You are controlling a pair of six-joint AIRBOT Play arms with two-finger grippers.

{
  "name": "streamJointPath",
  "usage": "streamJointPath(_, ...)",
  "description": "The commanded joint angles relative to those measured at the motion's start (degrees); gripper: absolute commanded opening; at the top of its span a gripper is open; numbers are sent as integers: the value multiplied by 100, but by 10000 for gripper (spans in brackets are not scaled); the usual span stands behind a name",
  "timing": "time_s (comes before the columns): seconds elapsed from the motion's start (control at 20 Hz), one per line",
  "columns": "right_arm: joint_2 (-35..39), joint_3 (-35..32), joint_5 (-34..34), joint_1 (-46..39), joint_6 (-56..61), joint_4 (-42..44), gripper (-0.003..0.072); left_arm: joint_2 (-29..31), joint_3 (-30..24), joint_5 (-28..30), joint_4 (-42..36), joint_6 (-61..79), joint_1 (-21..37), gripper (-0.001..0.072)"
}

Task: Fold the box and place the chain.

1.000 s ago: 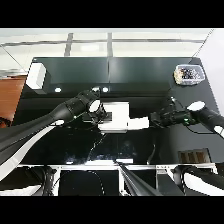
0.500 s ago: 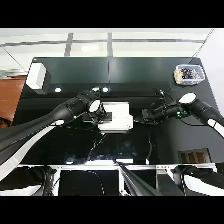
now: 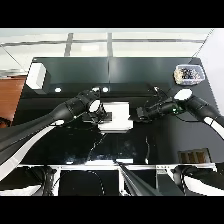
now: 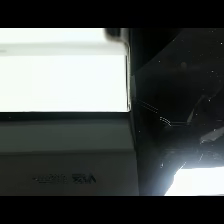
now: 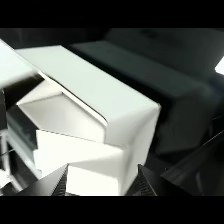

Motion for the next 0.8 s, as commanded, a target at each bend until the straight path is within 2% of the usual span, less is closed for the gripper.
streamJointPath(0.0,-4,229,-435,461,584,-393,491,-4,4,0,-4,2,4,24)
streamJointPath(0.2,-4,367,-682,857,1370,-1097,477,-4,4,2,-4,2,4,24)
streamJointPath(0.25,-4,442,-691,955,1486,-1303,380,-4,4,2,-4,2,4,24)
streamJointPath(0.75,-107,800,-892,1845,3423,-3285,378,-4,4,7,-4,2,4,24)
